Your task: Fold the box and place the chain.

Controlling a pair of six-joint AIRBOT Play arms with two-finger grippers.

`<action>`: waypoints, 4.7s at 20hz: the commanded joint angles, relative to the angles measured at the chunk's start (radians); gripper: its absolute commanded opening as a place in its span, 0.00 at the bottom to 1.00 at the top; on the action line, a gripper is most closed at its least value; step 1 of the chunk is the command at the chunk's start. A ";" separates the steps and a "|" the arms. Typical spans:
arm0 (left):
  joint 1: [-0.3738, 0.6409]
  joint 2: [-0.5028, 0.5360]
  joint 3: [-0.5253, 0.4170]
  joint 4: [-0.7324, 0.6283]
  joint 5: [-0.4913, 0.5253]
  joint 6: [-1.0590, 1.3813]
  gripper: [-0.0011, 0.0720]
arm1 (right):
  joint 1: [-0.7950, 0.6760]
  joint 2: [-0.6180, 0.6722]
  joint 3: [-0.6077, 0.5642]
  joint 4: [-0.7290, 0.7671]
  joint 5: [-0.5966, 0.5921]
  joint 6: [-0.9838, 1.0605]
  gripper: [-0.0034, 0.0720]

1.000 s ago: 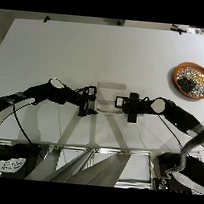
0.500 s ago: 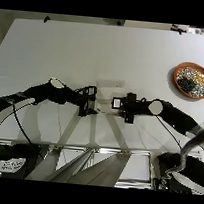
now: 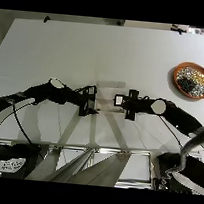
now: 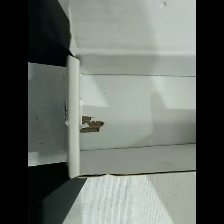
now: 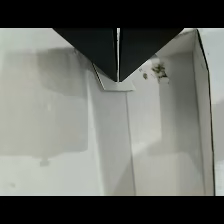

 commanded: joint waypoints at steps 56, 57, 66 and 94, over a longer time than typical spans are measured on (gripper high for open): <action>0.000 0.000 0.000 0.001 -0.002 0.002 0.39 | -0.213 0.056 0.028 0.152 0.388 0.977 0.41; 0.000 0.000 0.000 0.001 -0.002 0.002 0.39 | -0.213 0.055 0.029 0.149 0.394 0.978 0.40; 0.000 0.000 0.000 0.001 -0.002 0.002 0.39 | -0.213 0.055 0.029 -0.020 0.457 1.113 0.28; 0.000 0.000 0.000 0.001 -0.002 0.002 0.39 | -0.079 0.025 0.115 -0.033 0.386 1.400 0.67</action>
